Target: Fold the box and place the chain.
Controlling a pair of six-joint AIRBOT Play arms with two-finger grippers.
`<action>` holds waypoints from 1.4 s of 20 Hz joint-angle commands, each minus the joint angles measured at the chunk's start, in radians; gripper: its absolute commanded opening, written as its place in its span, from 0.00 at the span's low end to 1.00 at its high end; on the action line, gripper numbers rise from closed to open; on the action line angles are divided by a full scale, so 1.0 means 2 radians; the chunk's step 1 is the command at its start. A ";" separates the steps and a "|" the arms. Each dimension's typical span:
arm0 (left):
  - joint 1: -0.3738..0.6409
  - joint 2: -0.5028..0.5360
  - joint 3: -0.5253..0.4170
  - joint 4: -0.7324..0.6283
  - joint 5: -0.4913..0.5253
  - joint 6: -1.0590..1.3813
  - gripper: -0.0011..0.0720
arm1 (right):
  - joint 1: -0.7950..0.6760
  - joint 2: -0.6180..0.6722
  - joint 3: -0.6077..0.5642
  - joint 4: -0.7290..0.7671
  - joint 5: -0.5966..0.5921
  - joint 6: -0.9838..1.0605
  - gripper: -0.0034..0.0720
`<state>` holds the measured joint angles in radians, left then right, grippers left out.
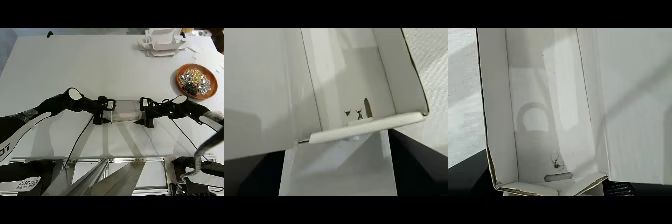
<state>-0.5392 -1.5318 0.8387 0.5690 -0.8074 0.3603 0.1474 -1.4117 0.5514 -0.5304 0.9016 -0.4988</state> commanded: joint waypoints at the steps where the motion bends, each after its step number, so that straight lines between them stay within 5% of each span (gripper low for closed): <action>1: -0.002 -0.005 -0.009 -0.020 -0.003 0.007 0.99 | 0.000 0.000 0.000 0.000 0.000 0.000 0.58; 18: -0.010 -0.006 -0.025 -0.063 -0.004 -0.014 0.96 | 0.000 0.000 0.000 0.000 0.000 0.000 0.58; 19: -0.010 -0.006 -0.025 -0.063 -0.006 -0.014 0.91 | 0.000 0.000 0.000 0.000 0.000 0.000 0.58; 21: -0.012 -0.010 -0.025 -0.062 -0.008 -0.014 0.50 | 0.000 0.000 0.000 0.000 0.000 0.000 0.58; 23: -0.012 -0.014 -0.028 -0.061 -0.008 -0.014 0.20 | 0.000 0.000 0.000 0.000 0.000 0.000 0.58; 28: -0.012 -0.015 -0.033 -0.037 -0.009 -0.014 0.13 | 0.000 0.000 0.000 0.000 0.000 0.000 0.58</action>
<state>-0.5617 -1.5589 0.7769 0.4591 -0.8211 0.3325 0.1474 -1.4117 0.5514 -0.5308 0.9020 -0.4992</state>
